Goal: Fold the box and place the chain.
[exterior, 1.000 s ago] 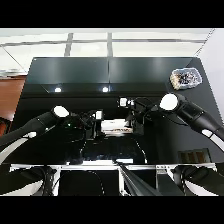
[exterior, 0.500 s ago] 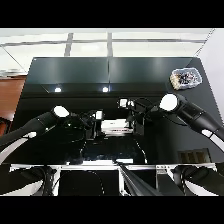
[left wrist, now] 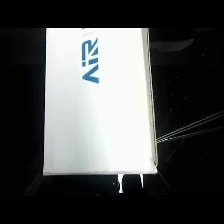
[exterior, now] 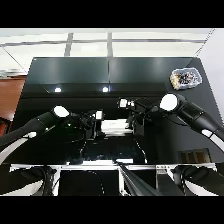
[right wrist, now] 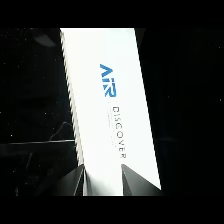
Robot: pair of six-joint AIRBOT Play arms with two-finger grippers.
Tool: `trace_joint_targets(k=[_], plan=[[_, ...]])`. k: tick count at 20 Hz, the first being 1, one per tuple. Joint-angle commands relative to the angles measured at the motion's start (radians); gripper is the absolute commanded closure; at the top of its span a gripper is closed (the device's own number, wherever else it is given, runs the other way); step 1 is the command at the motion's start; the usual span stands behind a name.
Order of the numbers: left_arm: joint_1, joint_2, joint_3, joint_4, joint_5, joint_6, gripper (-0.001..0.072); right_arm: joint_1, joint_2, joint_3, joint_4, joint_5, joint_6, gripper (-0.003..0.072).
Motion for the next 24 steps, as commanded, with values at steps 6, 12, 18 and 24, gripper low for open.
trace_joint_targets(k=[6,12,18,24], plan=[[0.000,-0.001,0.000,0.000,0.000,0.000,0.0230,0.001,0.000,0.000,-0.008,0.004,0.003,0.0407],[0.000,-0.001,0.000,0.000,0.000,0.000,0.0230,0.034,0.000,-0.001,-0.043,-0.003,0.010,0.0407],[0.000,-0.001,0.000,0.000,0.000,0.000,0.0230,0.034,0.013,0.000,-0.049,-0.003,0.082,0.0408],[0.000,-0.001,0.000,0.000,-0.001,0.000,0.0230,-0.004,0.136,0.000,-0.045,0.061,0.339,0.0410]])
